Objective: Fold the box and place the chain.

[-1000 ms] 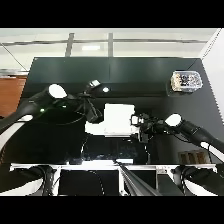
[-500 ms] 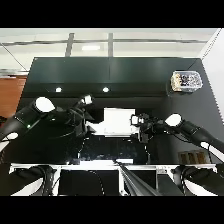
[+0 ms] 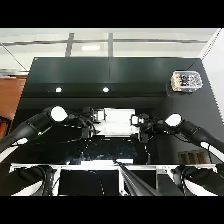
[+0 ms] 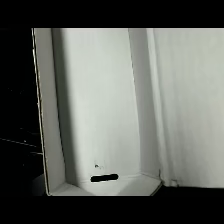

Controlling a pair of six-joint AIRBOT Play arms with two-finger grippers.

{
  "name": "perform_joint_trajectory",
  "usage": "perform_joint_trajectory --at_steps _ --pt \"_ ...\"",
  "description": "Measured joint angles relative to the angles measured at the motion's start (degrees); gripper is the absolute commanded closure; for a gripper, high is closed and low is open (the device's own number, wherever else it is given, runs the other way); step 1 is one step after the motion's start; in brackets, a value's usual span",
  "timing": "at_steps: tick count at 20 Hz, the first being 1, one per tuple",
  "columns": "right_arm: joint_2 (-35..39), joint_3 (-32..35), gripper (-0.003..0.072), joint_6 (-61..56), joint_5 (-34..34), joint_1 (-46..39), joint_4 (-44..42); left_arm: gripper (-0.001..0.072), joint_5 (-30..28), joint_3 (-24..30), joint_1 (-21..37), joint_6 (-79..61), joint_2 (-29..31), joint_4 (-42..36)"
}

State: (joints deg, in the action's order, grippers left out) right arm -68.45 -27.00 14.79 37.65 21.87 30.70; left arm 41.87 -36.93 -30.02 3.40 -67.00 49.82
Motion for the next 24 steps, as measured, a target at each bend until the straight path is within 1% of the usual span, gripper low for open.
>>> perform_joint_trajectory --at_steps 1,3,4,5,6,7,9,10,11,18,23,24 --pt "0.0 0.0 0.0677 0.0 0.0 0.0 0.0 0.022 -0.2 0.0 -0.3 0.0 0.0 -0.3" --pt "0.0 0.0 0.0676 0.0 0.0 0.0 0.0 0.0246 0.3 0.0 -0.6 -0.1 -0.2 -0.8" --pt "0.0 0.0 0.0676 0.0 0.0 0.0 0.0 0.0331 0.8 0.0 -0.7 -0.1 -0.5 -1.1" --pt "0.0 0.0 0.0676 0.0 0.0 0.0 0.0 0.0361 1.1 0.0 -0.8 -0.1 -0.8 -1.6" --pt "0.0 0.0 0.0676 0.0 0.0 0.0 0.0 0.0362 1.9 0.0 -0.8 -0.1 -1.2 -2.1" --pt "0.0 0.0 0.0676 0.0 0.0 0.0 0.0 0.0378 2.5 0.0 -0.9 0.0 -1.7 -3.1" --pt "0.0 0.0 0.0676 0.0 0.0 0.0 0.0 0.038 2.2 0.0 -0.9 0.0 -2.8 -5.6" --pt "0.0 0.0 0.0676 0.0 0.1 0.0 0.0 0.045 1.9 0.0 -0.9 0.0 -3.1 -6.7" --pt "0.0 0.0 0.0676 0.0 0.1 0.0 0.0 0.047 1.3 0.0 -0.9 -0.1 -3.5 -7.8" --pt "0.0 0.0 0.0676 0.0 0.0 0.0 0.0 0.047 -0.7 0.0 -1.4 -0.2 -5.1 -15.0" --pt "0.0 0.0 0.0676 0.0 0.0 0.0 0.0 0.0472 -0.8 0.0 -2.4 -0.3 -5.6 -16.8" --pt "0.0 0.0 0.0676 0.0 0.0 0.0 0.0 0.0488 -0.8 0.0 -2.5 -0.3 -5.7 -16.9"
